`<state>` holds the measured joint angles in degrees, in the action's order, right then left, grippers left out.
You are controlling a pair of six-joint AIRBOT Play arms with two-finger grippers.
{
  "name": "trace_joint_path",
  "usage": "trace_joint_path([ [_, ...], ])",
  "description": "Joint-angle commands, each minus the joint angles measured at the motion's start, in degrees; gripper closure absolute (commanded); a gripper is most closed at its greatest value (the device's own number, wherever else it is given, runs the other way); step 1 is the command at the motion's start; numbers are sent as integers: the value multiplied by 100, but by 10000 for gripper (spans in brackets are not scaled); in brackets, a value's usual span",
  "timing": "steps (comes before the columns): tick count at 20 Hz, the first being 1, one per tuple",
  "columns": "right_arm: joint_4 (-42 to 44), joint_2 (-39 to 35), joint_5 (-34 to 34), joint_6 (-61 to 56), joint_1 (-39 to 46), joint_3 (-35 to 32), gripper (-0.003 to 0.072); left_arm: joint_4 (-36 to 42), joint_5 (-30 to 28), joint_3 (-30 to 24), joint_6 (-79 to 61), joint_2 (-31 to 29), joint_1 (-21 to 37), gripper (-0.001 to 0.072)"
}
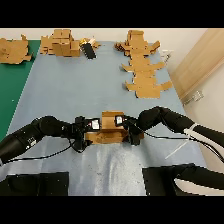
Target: Fold the box.
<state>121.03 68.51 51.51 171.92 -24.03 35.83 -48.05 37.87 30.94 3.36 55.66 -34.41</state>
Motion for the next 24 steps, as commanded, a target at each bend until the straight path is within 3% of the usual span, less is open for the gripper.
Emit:
trace_joint_path([
  [1, 4, 4, 0, 0, -2, 4, 234, 48, 4, 20, -280, 278, -116, 119],
  [8, 7, 4, 2, 0, -2, 4, 234, 175, -623, 127, -267, 691, -341, 118],
  [17, 11, 4, 2, -2, -2, 4, 234, 522, -627, 229, -247, 721, -348, 123],
  [19, 11, 4, 2, 0, -2, 2, 234, 522, -568, 234, -245, 721, -348, 250],
  [24, 11, 4, 2, 0, -2, 2, 234, 525, -531, 234, -243, 721, -348, 273],
])
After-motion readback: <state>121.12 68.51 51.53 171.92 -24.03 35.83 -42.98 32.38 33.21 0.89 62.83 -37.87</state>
